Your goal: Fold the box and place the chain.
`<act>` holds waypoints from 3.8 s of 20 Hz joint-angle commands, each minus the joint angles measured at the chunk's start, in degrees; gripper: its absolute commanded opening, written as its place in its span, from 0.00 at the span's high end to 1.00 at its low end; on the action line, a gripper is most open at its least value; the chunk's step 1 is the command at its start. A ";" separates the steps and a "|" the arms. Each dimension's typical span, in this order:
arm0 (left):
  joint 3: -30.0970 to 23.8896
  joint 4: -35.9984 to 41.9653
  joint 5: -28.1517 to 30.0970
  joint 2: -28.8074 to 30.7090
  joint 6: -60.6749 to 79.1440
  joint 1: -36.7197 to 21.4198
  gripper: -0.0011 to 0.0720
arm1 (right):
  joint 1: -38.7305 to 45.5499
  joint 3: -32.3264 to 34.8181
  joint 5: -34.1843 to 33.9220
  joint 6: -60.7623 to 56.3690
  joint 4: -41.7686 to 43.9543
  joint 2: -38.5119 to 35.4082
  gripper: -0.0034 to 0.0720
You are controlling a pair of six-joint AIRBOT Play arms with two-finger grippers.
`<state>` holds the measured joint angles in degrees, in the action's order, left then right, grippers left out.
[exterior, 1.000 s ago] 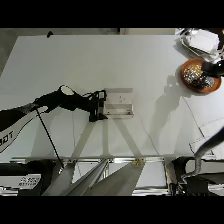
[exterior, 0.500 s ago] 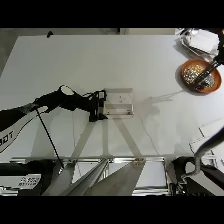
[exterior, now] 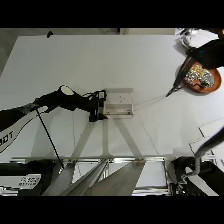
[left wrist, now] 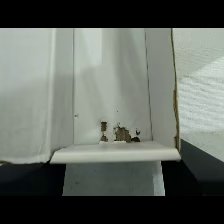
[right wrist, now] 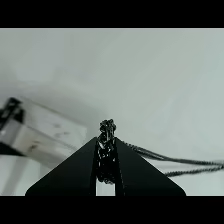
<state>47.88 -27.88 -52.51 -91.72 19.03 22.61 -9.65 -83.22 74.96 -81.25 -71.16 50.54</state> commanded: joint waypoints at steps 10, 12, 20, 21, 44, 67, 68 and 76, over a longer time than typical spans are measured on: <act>-0.02 -0.02 0.00 0.02 0.02 0.00 0.74 | -24.74 0.28 -3.98 -7.58 -4.96 13.77 0.94; -0.02 0.00 0.00 0.02 0.02 0.00 0.74 | -26.43 0.66 -4.02 -8.55 -5.14 16.31 0.94; -0.02 -0.02 0.00 0.02 0.02 0.00 0.74 | -30.03 12.52 -14.69 -10.51 -5.05 19.71 0.94; -0.02 -0.02 0.00 0.02 0.00 0.00 0.74 | -30.05 14.21 -15.52 -10.54 -4.94 20.22 0.94; -0.02 -0.02 0.00 0.02 0.02 0.00 0.74 | -24.24 19.96 -12.09 -9.79 -10.14 20.06 0.58; -0.02 -0.02 0.00 0.02 0.02 0.00 0.74 | 19.82 26.08 -42.29 -36.70 -24.50 40.24 0.51; -0.02 -0.02 0.00 0.02 0.02 0.00 0.74 | 19.71 26.08 -44.13 -37.29 -23.96 40.92 0.51; -0.02 0.00 0.02 0.02 0.02 0.00 0.74 | 18.16 26.03 -46.29 -35.04 -22.86 37.42 0.94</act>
<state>47.88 -27.88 -52.51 -91.72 19.03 22.61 8.73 -57.10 28.82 -117.19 -93.71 89.71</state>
